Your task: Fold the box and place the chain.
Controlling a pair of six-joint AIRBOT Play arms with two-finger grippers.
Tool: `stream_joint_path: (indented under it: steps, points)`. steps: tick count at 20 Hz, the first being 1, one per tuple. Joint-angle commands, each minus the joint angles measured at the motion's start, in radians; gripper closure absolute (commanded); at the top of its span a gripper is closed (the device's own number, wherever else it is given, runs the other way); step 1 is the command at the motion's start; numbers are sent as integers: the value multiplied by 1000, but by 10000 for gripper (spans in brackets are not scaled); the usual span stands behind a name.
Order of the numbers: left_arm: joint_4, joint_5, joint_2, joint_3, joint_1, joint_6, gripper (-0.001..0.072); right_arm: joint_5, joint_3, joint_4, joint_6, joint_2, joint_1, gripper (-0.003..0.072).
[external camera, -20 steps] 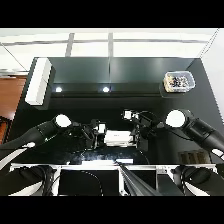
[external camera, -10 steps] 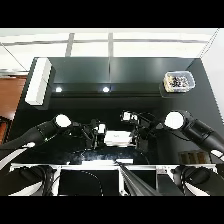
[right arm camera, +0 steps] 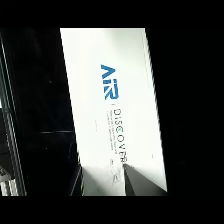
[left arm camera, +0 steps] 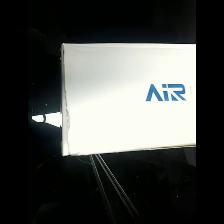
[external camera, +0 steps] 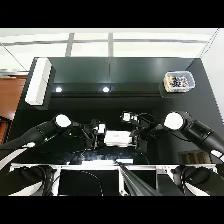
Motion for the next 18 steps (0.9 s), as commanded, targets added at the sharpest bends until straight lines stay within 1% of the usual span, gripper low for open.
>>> stream_joint_path:
  steps: [1, 11, 12, 13, 18]
  points:
    - [0, 2, -1, 1, -1, 0, 270, -10, -1, -14, 0, -1, 0, 403]
    - [0, 2, -1, 1, -1, 0, 270, -10, 0, 1, 9, 0, 0, 401]
    - [-1, 2, -1, 1, -1, 0, 270, -10, 0, 1, 10, 0, 0, 352]
    - [-1, 2, -1, 1, -1, 0, 270, -10, 0, 1, 10, 0, 0, 234]
    - [0, 2, -1, 1, -1, 0, 270, -10, 3, 16, 40, 9, -2, 232]
